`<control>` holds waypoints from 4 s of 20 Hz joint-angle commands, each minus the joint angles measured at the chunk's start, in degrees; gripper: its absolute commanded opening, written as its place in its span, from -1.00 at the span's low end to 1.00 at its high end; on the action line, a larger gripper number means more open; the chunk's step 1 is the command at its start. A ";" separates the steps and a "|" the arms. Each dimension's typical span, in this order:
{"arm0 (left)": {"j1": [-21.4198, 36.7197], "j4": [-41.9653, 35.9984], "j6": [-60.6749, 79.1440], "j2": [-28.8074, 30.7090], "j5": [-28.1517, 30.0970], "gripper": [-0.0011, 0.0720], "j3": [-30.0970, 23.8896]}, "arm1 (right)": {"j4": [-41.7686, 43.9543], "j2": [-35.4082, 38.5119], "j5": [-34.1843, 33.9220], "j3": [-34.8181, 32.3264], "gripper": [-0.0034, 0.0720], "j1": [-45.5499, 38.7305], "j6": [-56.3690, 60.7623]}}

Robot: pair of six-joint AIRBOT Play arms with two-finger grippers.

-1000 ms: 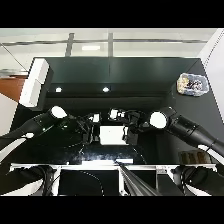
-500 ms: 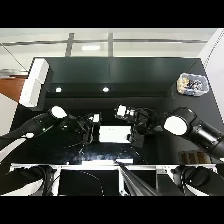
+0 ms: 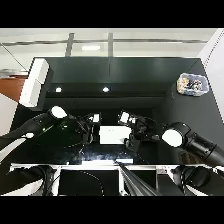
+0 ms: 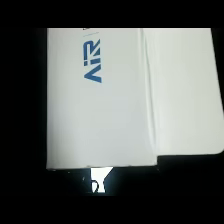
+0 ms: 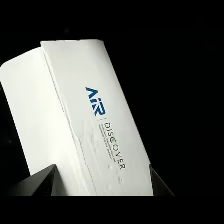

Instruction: Fold the box and place the chain.

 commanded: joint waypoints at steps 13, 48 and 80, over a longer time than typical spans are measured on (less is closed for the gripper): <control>-0.02 0.02 0.00 -0.04 0.00 0.48 0.00 | -0.44 -0.13 3.21 -0.02 0.95 0.46 -19.15; -0.02 0.02 0.02 -0.04 0.00 0.48 0.00 | -5.22 -3.21 6.47 5.31 0.93 -0.02 -9.57; -0.02 0.02 0.00 -0.04 0.00 0.48 0.00 | 1.31 -5.81 21.46 13.77 0.94 -7.63 -1.79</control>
